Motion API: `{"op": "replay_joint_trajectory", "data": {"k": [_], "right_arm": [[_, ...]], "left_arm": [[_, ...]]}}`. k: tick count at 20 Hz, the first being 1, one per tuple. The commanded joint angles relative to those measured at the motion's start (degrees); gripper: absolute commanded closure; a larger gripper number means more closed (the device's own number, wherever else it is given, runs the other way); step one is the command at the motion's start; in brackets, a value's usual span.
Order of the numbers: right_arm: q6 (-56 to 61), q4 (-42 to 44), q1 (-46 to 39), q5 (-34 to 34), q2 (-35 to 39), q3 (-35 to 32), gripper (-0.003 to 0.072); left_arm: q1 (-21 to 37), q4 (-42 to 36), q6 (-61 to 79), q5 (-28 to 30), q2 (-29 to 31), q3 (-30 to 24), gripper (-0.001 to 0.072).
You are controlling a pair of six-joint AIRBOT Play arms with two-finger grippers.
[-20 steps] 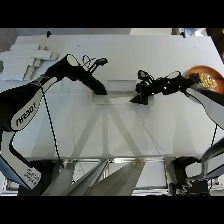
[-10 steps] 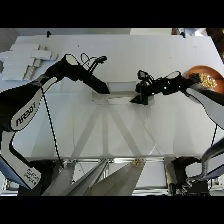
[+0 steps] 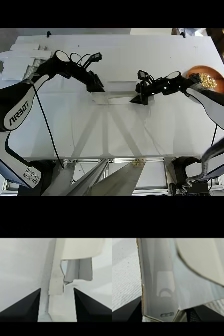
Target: Fold the box and place the chain.
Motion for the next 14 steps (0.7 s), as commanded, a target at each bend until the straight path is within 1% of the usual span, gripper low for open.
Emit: {"op": "replay_joint_trajectory", "data": {"k": [1, 2, 3, 5, 6, 9, 11, 14], "right_arm": [[0.0, 0.0, 0.0, 0.0, 0.0, 0.0, 0.0351], [0.0, 0.0, 0.0, 0.0, 0.0, 0.0, 0.0351], [0.0, 0.0, 0.0, 0.0, 0.0, 0.0, 0.0351], [0.0, 0.0, 0.0, 0.0, 0.0, 0.0, 0.0351], [0.0, 0.0, 0.0, 0.0, 0.0, 0.0, 0.0351], [0.0, 0.0, 0.0, 0.0, 0.0, 0.0, 0.0351], [0.0, 0.0, 0.0, 0.0, 0.0, 0.0, 0.0351], [0.0, 0.0, 0.0, 0.0, 0.0, 0.0, 0.0351]], "left_arm": [[0.0, 0.7, 16.5, -0.3, 0.9, -1.3, 0.0237], [-0.7, 1.7, 17.7, 0.9, 0.9, -2.7, 0.0227], [-1.5, 2.7, 17.6, 3.0, 0.9, -4.3, 0.0189], [-2.9, 4.0, 17.3, 8.2, 0.9, -7.6, 0.0188], [-3.4, 4.0, 17.3, 9.3, 0.9, -8.5, 0.0188], [-4.2, 4.9, 14.6, 7.0, 0.9, -8.9, 0.019], [-4.3, 5.0, 13.6, 4.9, 0.9, -8.9, 0.0201], [-4.3, 4.6, 13.6, 3.3, 0.9, -8.9, 0.022]]}}
